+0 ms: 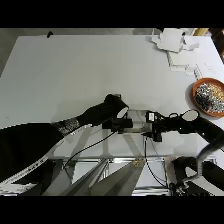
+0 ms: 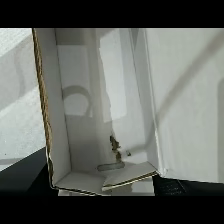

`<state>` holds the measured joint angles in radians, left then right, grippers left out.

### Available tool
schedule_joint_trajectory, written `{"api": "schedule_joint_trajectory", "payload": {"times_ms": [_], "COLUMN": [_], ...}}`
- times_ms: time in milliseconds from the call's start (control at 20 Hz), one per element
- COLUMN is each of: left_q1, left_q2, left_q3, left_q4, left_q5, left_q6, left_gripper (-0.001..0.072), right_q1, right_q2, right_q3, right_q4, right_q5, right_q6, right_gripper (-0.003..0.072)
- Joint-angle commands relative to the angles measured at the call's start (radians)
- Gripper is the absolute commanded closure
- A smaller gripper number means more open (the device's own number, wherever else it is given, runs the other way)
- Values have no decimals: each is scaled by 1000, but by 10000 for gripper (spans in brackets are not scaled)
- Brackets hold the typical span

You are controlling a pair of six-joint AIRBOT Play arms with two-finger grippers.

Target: Fold the box and place the chain.

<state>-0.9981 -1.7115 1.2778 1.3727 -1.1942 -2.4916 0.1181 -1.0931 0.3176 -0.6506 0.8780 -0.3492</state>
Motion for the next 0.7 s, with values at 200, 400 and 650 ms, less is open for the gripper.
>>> {"api": "schedule_joint_trajectory", "payload": {"times_ms": [200, 400, 650], "left_q1": [0, 2, 26], "left_q2": [-1, 5, 54], "left_q3": [-22, -22, -23], "left_q4": [-11, -11, -11], "left_q5": [47, 55, 36], "left_q6": [-3, 6, 110], "left_gripper": [707, 627, 517], "right_q1": [0, 0, 0], "right_q2": [0, 0, 0], "right_q3": [1, 1, 1], "right_q4": [0, 0, 0], "right_q5": [0, 0, 0], "right_q6": [1, 1, 1], "right_gripper": [290, 290, 290]}}
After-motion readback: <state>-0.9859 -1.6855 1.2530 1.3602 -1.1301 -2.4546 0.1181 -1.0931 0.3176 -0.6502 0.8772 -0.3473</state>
